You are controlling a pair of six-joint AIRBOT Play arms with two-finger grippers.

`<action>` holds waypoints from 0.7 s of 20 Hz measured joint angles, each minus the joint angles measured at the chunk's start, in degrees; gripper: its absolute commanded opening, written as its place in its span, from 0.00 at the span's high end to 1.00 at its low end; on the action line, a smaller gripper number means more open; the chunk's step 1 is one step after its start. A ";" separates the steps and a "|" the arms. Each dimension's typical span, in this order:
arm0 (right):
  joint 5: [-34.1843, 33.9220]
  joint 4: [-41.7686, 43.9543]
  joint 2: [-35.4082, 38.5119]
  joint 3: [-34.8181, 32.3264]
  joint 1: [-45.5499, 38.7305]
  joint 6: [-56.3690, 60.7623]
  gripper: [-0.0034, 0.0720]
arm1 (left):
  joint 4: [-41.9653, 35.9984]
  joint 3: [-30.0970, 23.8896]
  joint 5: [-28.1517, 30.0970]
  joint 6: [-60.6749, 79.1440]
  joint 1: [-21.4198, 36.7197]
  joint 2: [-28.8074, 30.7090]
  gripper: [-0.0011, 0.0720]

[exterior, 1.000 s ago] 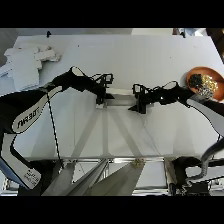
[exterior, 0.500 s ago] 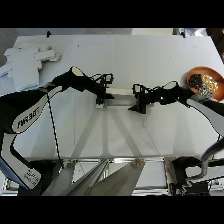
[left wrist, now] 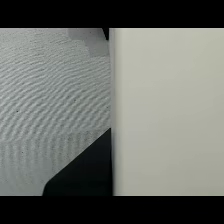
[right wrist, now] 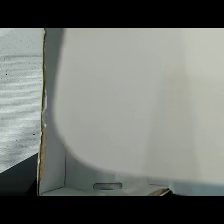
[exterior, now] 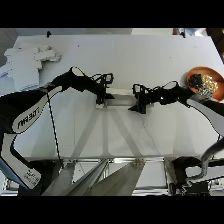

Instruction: Fold the box and place the chain.

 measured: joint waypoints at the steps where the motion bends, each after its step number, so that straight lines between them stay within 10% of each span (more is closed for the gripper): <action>1: 0.00 0.00 0.00 0.00 0.00 0.02 0.42 | -0.13 0.00 0.09 0.00 -0.04 0.00 0.89; 4: 0.31 -0.17 0.00 0.00 0.00 -0.17 0.42 | -0.68 0.00 1.07 0.00 -0.07 -0.02 0.53; 8: 0.35 -0.22 0.00 -0.02 0.02 -0.26 0.42 | -0.74 0.02 0.83 -0.02 -0.07 0.02 0.44; 10: 0.35 -0.24 0.00 -0.02 0.02 -0.24 0.42 | -0.68 0.00 0.72 0.00 0.09 0.28 0.14; 14: 0.22 -0.13 0.00 -0.07 0.04 -0.04 0.42 | -0.63 -0.02 0.13 -0.02 0.87 1.70 0.08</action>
